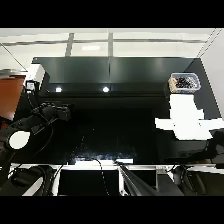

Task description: Fold the box and place the chain.

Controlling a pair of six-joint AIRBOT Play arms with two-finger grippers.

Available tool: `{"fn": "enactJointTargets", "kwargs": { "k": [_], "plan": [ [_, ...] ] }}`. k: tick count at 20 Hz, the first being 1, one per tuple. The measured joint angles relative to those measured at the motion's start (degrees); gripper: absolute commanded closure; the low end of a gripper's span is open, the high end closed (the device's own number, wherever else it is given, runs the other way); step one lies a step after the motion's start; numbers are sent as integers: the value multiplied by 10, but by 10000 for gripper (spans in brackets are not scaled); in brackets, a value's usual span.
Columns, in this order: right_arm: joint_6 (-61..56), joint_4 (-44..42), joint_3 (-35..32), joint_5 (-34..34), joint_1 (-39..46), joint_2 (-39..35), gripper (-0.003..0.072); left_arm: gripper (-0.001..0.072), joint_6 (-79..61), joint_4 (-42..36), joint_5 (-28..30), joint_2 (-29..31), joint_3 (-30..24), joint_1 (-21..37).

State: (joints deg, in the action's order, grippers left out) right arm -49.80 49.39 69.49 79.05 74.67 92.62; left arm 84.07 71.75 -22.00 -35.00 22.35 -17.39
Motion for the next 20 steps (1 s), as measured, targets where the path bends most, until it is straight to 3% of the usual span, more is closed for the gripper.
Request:
{"fn": "enactJointTargets", "kwargs": {
  "k": [6, 16, 18, 20],
  "plan": [
    [-10, 33, 14, 52, -9, 24, -17, -1, 1, 0, 0, -10, 0, 0],
    [-11, 38, 17, 96, -100, 81, -8, 0, 0, 0, -1, -12, 0, 0],
    [-5, 38, 17, 90, -108, 84, 221, 0, 0, 0, -1, -12, 0, 0],
    [3, 43, 17, 85, -113, 85, 277, 0, 0, 0, -1, -12, 0, 0]
  ]
}}
